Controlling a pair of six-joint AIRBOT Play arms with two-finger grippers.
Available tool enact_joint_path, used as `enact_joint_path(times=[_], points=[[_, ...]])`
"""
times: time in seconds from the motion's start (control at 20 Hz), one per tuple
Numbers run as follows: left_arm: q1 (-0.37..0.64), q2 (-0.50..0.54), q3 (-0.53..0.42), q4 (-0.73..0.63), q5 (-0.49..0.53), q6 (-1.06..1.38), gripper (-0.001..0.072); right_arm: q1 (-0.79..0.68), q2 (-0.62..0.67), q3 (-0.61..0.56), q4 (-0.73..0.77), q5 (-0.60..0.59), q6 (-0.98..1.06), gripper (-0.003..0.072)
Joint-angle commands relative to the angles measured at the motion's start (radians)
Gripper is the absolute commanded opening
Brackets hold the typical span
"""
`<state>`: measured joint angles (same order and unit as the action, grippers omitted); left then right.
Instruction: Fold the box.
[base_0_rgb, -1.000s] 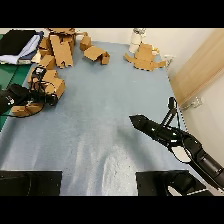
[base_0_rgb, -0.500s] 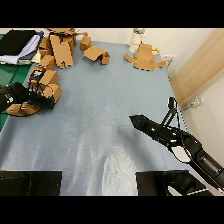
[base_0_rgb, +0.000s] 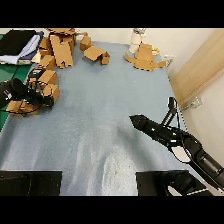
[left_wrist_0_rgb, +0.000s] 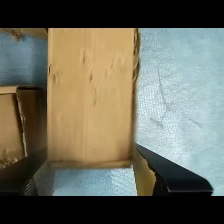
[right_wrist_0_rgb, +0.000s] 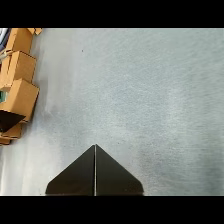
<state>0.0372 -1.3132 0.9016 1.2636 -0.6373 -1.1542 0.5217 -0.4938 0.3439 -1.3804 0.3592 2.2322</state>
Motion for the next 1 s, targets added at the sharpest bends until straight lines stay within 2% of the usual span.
enact_joint_path(times=[0.0, 0.15, 0.3, 0.55, 0.75, 0.95], points=[[0.000, 0.000, 0.003, 0.000, -0.033, -0.043, 0.0691, -0.001, 0.001, 0.001, -0.001, 0.000, 0.000, 0.0005], [0.000, 0.000, 0.004, 0.000, -0.039, -0.051, 0.0691, -0.001, 0.001, 0.001, 0.000, 0.003, 0.000, 0.0005], [0.000, 0.000, 0.027, 0.001, -0.100, -0.084, 0.0691, -0.001, 0.001, 0.001, 0.000, 0.003, 0.000, 0.0005], [0.004, 0.040, 0.156, 0.069, -0.294, -0.153, 0.0691, -0.001, 0.001, 0.001, 0.000, 0.004, 0.000, 0.0005], [0.000, 0.103, 0.228, 0.086, -0.346, -0.156, 0.0690, -0.001, 0.000, 0.001, -0.001, 0.004, 0.000, 0.0006], [-0.079, 0.116, 0.240, -0.053, -0.347, -0.155, 0.0686, -0.001, -0.013, 0.001, -0.003, -0.003, -0.018, 0.0006]])
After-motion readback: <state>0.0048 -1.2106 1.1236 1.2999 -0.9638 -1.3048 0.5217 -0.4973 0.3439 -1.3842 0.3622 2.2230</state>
